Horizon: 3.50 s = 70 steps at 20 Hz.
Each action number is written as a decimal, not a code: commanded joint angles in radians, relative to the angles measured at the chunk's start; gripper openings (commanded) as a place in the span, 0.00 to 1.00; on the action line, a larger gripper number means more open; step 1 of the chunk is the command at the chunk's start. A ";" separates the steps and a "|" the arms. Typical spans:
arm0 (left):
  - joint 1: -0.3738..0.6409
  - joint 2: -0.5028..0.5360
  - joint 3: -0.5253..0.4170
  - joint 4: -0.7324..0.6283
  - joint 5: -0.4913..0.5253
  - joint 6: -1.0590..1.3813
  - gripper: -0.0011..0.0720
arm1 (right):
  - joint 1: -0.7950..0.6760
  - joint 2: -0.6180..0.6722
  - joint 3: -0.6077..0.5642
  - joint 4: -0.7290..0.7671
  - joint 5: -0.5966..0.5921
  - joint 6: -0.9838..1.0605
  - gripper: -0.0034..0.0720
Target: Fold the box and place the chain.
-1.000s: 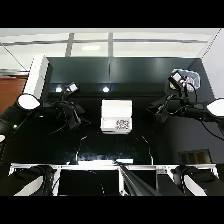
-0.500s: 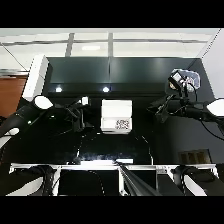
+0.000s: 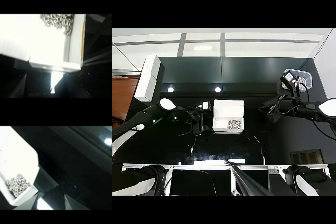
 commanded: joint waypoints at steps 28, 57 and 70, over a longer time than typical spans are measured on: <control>-0.039 -0.039 0.002 -0.091 0.013 0.079 0.67 | 0.187 -0.355 0.259 0.010 -0.243 0.434 0.92; -0.039 -0.039 0.002 -0.092 0.013 0.079 0.67 | 0.325 -0.440 0.317 -0.068 0.173 -0.282 0.92; -0.039 -0.039 0.002 -0.091 0.013 0.079 0.67 | 0.337 -0.474 0.316 -0.091 0.199 -0.256 0.92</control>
